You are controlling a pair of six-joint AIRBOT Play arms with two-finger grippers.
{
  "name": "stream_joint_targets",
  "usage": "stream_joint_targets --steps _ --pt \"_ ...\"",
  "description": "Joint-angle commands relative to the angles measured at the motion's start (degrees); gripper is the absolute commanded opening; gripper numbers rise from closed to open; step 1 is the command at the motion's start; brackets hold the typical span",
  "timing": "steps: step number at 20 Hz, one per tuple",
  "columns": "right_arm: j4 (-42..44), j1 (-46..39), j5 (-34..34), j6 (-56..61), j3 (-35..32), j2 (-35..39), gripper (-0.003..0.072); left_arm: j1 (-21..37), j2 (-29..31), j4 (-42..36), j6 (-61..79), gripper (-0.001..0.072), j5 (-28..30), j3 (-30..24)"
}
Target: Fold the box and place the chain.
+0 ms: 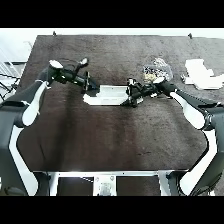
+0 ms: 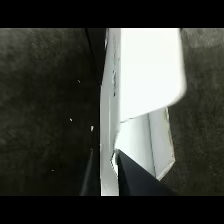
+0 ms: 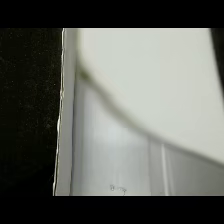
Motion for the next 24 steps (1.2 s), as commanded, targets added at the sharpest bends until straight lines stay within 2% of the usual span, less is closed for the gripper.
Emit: stream_joint_targets --steps 1,2,3,4,7,12,14,19,21,24 --pt "0.0 0.0 0.0 0.0 0.0 0.0 0.0570 3.3 1.8 0.3 -0.4 0.0197 -3.9 0.4" --pt "0.0 0.0 0.0 0.0 0.0 0.0 0.0570 4.0 1.8 -0.3 -0.5 0.0195 -5.9 0.9" --pt "0.0 0.0 0.0 0.0 0.0 0.0 0.0570 4.2 1.8 -1.0 -0.7 0.0122 -7.6 1.0" --pt "0.0 0.0 0.0 0.0 0.0 0.0 0.0570 4.2 1.8 -1.9 -0.9 0.0019 -10.1 1.0" --pt "0.0 0.0 0.0 0.0 0.0 0.0 0.0570 3.1 1.8 -4.1 -3.9 0.0015 -11.8 1.0" --pt "0.0 0.0 0.0 0.0 0.0 0.0 0.0570 -1.9 7.2 1.0 -6.4 0.0013 -4.6 -0.3" --pt "0.0 0.0 0.0 0.0 0.0 0.0 0.0570 -3.3 11.6 0.9 -5.4 0.0013 0.3 -4.1" --pt "0.0 0.0 0.0 0.0 0.0 0.0 0.0570 -7.6 24.5 1.0 3.1 0.0013 16.7 -22.9" --pt "0.0 0.0 0.0 0.0 0.0 0.0 0.0570 -8.9 26.9 1.0 4.6 0.0013 19.7 -28.4" --pt "0.0 0.0 0.0 0.0 0.0 0.0 0.0569 -9.3 26.6 0.9 4.6 0.0013 20.7 -31.9"
